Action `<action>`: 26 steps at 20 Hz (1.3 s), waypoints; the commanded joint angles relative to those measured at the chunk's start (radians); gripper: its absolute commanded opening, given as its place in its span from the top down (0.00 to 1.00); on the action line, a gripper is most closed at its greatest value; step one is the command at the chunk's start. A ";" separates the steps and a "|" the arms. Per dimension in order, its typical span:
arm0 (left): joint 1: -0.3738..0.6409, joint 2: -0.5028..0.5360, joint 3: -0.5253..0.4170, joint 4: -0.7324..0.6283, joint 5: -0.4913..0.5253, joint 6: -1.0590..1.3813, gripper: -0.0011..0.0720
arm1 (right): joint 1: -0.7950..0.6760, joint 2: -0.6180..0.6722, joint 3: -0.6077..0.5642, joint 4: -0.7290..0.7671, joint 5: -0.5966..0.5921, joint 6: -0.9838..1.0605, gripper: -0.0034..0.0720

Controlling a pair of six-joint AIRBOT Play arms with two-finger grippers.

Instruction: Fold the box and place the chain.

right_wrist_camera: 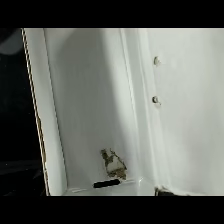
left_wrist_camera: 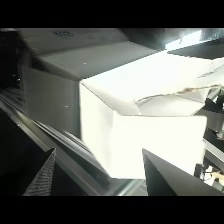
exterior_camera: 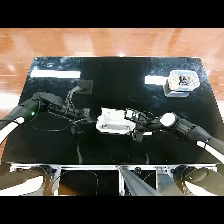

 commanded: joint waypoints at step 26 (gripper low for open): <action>-0.390 0.027 0.111 0.457 -0.309 -0.509 0.15 | 0.000 0.000 0.000 -0.002 0.002 0.004 0.23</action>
